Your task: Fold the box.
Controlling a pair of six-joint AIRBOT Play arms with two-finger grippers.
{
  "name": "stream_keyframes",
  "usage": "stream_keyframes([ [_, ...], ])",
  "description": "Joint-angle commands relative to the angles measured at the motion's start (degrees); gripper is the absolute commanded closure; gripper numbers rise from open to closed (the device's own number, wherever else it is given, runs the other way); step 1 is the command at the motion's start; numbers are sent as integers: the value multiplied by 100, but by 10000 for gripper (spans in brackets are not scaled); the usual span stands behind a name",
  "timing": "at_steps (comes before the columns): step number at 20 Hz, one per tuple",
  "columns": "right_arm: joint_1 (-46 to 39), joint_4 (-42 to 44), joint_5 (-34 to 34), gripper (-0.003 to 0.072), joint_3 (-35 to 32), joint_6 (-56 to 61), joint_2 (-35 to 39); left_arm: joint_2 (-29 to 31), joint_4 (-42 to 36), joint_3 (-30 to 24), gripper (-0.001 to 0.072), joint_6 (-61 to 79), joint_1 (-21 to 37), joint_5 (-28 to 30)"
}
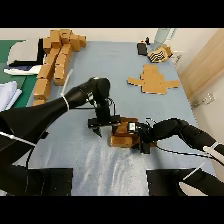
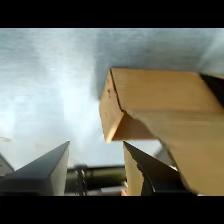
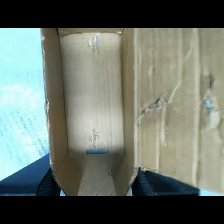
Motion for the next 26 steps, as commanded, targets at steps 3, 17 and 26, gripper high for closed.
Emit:
stream_keyframes([
  [3,0,2,0,175,2,2,2,4,-1412,20,209,1502,968,-203],
  [17,0,2,2,175,2,2,2,2,-719,-468,694,8806,2728,1316],
  [26,0,2,2,175,2,2,2,470,-2286,-2763,594,13667,2173,2955],
])
